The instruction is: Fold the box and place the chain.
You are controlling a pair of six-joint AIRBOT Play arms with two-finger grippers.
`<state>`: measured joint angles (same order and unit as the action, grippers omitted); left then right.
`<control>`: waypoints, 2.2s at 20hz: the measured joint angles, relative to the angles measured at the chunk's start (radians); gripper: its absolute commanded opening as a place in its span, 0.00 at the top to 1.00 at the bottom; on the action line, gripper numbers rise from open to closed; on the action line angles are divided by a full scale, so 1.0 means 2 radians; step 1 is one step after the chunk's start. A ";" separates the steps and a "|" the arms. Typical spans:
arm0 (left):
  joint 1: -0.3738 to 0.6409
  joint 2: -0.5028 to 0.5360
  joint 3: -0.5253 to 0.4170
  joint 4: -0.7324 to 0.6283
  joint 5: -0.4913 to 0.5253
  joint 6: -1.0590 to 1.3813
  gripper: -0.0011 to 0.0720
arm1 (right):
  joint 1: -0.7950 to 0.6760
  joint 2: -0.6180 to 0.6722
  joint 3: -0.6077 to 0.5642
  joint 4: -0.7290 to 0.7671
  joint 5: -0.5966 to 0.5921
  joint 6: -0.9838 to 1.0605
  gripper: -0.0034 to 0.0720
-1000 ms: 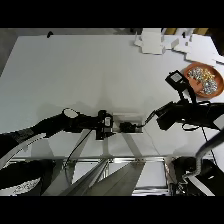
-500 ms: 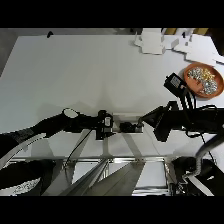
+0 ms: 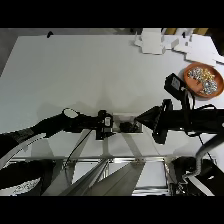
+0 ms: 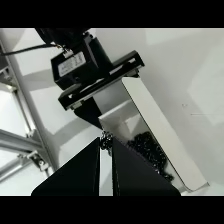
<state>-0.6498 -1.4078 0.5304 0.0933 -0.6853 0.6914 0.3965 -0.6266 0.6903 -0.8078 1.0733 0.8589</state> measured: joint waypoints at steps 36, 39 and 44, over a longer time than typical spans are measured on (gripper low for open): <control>0.000 0.000 0.000 0.000 0.000 0.000 0.97 | 0.000 -0.243 0.070 -0.112 -0.018 -0.073 0.93; 0.000 0.000 0.000 0.000 0.000 0.000 0.97 | 0.000 -0.240 0.054 -0.100 -0.012 -0.103 0.91; 0.000 0.000 0.000 0.000 0.000 0.000 0.97 | 0.000 -0.208 0.031 -0.078 -0.008 -0.156 0.68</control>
<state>-0.6498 -1.4078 0.5304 0.0933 -0.6849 0.6918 0.3973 -1.0424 0.7517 -0.9630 1.0569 0.5465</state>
